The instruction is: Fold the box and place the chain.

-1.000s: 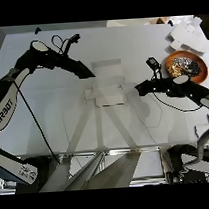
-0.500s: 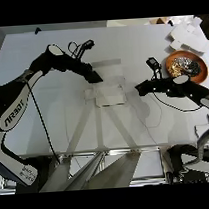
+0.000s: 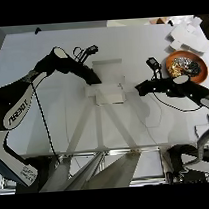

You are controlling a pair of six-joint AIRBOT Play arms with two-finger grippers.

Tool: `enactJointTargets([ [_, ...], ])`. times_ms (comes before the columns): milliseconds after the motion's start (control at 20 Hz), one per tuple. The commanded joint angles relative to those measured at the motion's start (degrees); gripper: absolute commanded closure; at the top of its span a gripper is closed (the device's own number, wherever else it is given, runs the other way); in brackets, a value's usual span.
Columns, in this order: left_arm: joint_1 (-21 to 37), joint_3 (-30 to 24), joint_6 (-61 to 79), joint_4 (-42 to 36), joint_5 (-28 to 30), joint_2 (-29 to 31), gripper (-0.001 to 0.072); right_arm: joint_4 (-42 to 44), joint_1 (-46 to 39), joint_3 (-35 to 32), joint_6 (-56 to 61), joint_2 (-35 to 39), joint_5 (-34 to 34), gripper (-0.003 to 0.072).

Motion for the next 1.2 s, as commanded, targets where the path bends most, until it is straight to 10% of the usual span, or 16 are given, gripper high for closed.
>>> enactJointTargets([
  [0,-0.02,0.07,3.87,-0.04,-3.26,-0.04,0.0658,0.02,0.07,-0.02,-0.02,-0.04,0.0,0.0674],
  [1150,0.07,0.07,4.52,0.04,-3.98,-0.04,0.0699,0.02,0.07,-0.02,-0.02,-0.04,0.0,0.0674],
])
